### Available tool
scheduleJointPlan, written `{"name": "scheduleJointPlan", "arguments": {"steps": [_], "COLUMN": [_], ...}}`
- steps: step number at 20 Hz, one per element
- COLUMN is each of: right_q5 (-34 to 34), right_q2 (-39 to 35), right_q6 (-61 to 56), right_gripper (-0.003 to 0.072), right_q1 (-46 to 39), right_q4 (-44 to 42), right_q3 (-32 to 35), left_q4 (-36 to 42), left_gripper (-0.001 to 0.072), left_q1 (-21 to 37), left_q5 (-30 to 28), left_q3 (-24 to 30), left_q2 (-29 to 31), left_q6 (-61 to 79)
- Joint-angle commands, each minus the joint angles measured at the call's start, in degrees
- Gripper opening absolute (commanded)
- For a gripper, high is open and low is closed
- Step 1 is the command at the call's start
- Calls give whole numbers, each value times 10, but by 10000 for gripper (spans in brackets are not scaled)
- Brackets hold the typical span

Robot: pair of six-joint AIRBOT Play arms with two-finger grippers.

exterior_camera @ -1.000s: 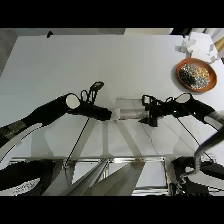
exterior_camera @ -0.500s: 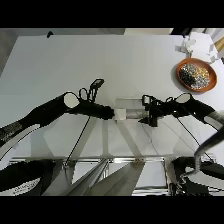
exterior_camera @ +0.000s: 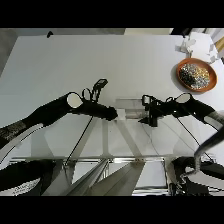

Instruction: Fold the box and place the chain.

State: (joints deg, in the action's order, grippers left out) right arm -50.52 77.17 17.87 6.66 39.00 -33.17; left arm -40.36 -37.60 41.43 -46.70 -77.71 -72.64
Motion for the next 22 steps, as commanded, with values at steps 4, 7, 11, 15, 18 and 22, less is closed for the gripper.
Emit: {"name": "scheduleJointPlan", "arguments": {"steps": [4, 7, 11, 15, 18, 22], "right_q5": [0, 0, 0, 0, 0, 0], "right_q2": [0, 0, 0, 0, 0, 0], "right_q6": [0, 0, 0, 0, 0, 0], "right_gripper": [400, 400, 400, 400, 400, 400], "right_q1": [0, 0, 0, 0, 0, 0], "right_q4": [0, 0, 0, 0, 0, 0], "right_q3": [0, 0, 0, 0, 0, 0], "left_q4": [-57, -77, -138, -215, -246, -252], "left_gripper": [294, 334, 353, 391, 391, 391], "left_q1": [-5, -16, -37, -48, -57, -76], "left_q5": [4, 7, 10, 42, 66, 79], "left_q3": [-24, -33, -75, -113, -129, -161], "left_q2": [-6, -21, -45, -53, -61, -90], "left_q6": [-70, -117, -197, -300, -345, -369]}}
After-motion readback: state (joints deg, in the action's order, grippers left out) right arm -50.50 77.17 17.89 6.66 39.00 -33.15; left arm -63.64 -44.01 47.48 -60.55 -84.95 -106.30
